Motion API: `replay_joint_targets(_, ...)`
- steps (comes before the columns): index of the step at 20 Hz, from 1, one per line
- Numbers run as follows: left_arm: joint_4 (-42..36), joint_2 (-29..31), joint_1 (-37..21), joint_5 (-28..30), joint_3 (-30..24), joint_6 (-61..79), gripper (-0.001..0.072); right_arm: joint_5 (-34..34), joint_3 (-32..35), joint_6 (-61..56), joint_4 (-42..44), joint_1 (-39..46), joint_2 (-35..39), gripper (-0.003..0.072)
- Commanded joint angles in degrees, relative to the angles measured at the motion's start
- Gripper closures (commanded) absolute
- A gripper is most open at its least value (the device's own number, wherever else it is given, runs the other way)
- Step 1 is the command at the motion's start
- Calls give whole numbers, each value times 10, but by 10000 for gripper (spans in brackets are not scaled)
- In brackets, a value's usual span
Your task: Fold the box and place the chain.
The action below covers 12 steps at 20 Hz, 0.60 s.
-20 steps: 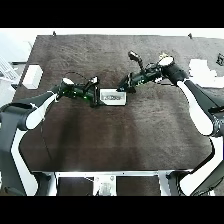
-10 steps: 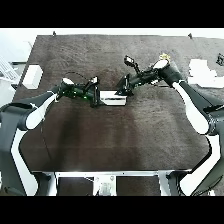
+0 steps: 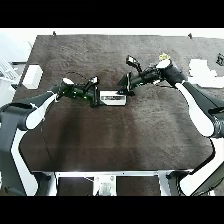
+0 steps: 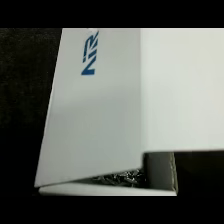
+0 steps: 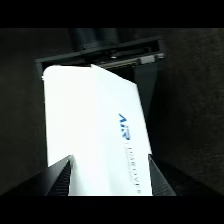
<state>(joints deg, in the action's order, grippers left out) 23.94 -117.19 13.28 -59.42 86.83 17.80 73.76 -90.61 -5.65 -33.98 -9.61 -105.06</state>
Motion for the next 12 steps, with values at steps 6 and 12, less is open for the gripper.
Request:
replay_joint_targets(6,0,0,0,1,0,0,294,-54,86,52,31,1,17,112)
replay_joint_targets(12,0,0,0,3,0,0,294,-68,90,94,66,-1,16,112)
